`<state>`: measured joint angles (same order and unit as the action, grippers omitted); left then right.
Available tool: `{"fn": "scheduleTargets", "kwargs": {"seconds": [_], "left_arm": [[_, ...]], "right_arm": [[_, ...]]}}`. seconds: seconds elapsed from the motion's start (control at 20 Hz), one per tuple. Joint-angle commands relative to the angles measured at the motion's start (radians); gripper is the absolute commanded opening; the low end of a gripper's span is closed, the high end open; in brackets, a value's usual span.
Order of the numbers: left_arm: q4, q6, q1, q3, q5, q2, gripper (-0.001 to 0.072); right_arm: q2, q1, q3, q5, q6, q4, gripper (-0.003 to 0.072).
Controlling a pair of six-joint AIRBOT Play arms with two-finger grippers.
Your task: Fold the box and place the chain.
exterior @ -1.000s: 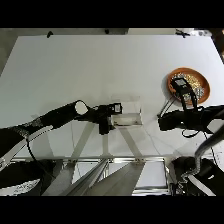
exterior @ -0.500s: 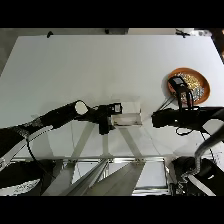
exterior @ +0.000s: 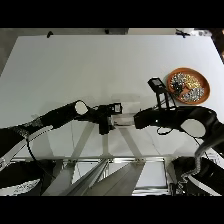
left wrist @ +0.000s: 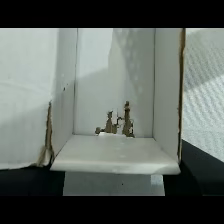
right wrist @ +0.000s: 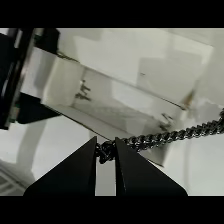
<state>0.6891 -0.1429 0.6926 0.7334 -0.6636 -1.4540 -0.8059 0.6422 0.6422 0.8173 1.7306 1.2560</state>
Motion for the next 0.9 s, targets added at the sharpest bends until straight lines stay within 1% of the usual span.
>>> {"fn": "scheduleTargets", "kwargs": {"seconds": [0.0,0.15,0.3,0.85], "left_arm": [[0.0,0.0,0.001,0.0,0.0,-0.001,0.0135],[0.0,0.0,0.001,0.0,0.0,-0.001,0.0135],[0.0,0.0,0.001,0.0,0.0,-0.001,0.0135],[0.0,0.0,0.001,0.0,0.0,-0.001,0.0135]], "right_arm": [[-0.048,0.079,0.0,-0.107,0.008,-0.033,0.0005],[-0.074,0.108,0.0,-0.151,0.02,-0.035,0.0005],[-0.101,0.133,0.0,-0.206,0.019,-0.071,0.0006],[-0.105,0.143,0.0,-0.191,0.019,-0.075,0.0006]]}}
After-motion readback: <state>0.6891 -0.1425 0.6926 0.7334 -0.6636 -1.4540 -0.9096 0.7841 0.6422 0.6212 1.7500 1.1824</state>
